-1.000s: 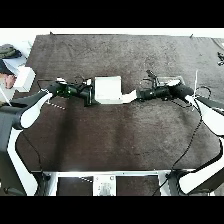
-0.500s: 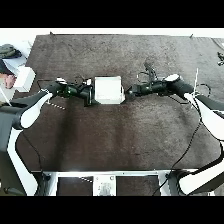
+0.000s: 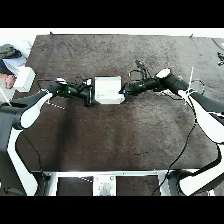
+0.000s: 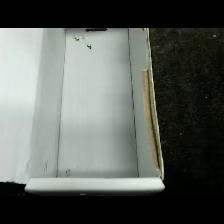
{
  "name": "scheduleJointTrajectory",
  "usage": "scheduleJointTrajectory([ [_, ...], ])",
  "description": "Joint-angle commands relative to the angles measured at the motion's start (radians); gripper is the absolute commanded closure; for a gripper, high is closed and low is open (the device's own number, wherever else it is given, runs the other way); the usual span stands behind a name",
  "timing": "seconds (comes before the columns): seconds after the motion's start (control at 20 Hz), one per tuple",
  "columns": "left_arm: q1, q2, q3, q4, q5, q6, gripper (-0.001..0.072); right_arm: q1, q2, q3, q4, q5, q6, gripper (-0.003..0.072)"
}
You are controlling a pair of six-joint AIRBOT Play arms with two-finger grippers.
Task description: Fold the box and place the chain.
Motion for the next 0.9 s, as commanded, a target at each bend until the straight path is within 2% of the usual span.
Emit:
scheduleJointTrajectory([
  [0.0, 0.000, 0.000, 0.000, 0.000, 0.000, 0.000, 0.0423, 0.041, 0.000, 0.014, -0.091, -0.023, 0.068, 0.0205],
  [0.05, 0.000, 0.000, 0.000, 0.000, 0.000, 0.000, 0.0424, 0.052, 0.000, 0.020, -0.103, -0.033, 0.071, 0.0287],
  [0.1, 0.000, 0.000, 0.000, 0.000, 0.000, 0.000, 0.0424, 0.064, 0.000, 0.027, -0.117, -0.042, 0.079, 0.0303],
  [0.65, 0.000, 0.000, 0.000, 0.000, 0.000, 0.000, 0.0423, 0.142, -0.001, 0.068, -0.385, -0.079, 0.293, 0.0301],
  [0.75, 0.000, 0.000, 0.000, 0.000, 0.000, 0.000, 0.0423, 0.161, -0.020, 0.097, -0.466, -0.061, 0.357, 0.0302],
  [0.85, 0.000, 0.000, 0.000, 0.000, 0.000, 0.000, 0.0423, 0.171, -0.049, 0.140, -0.477, -0.023, 0.367, 0.0302],
])
